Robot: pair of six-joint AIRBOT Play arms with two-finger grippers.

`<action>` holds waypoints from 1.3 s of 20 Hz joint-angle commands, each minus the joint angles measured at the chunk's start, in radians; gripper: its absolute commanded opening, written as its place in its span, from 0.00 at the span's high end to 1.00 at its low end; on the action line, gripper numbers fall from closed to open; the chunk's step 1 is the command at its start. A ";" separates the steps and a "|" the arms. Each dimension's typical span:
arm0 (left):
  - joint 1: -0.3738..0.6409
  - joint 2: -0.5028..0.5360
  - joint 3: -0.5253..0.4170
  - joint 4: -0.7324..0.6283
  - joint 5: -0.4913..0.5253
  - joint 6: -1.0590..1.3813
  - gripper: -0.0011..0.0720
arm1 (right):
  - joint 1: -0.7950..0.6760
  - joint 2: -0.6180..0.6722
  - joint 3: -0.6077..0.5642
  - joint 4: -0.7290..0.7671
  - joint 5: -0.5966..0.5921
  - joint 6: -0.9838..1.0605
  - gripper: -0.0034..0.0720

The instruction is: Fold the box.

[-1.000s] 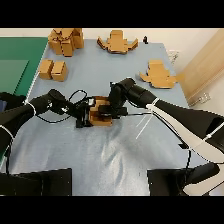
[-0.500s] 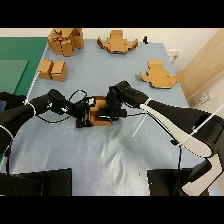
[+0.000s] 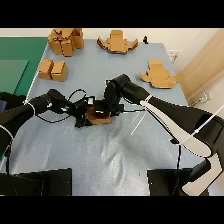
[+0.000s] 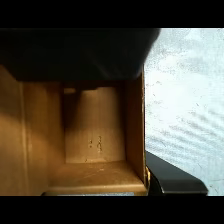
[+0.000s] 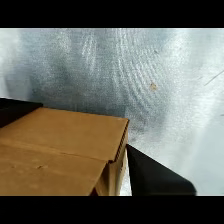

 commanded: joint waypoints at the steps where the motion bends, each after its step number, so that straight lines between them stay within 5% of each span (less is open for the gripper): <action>1: 0.000 0.000 0.000 -0.001 -0.004 -0.002 0.75 | -0.001 0.000 0.008 -0.029 -0.076 0.000 0.41; 11: 0.000 0.000 0.000 -0.001 -0.005 -0.002 0.75 | 0.000 -0.003 0.008 -0.123 -0.065 0.020 0.41; 14: 0.000 0.000 0.000 -0.001 -0.004 -0.002 0.75 | 0.001 -0.020 0.008 -0.102 -0.060 0.019 0.54; 16: 0.000 0.000 0.000 -0.001 -0.005 -0.002 0.75 | 0.002 -0.027 0.007 -0.074 -0.061 0.019 0.94; 26: 0.000 0.000 0.000 -0.001 -0.008 -0.010 0.75 | 0.034 -0.040 0.007 -0.089 -0.062 0.009 0.94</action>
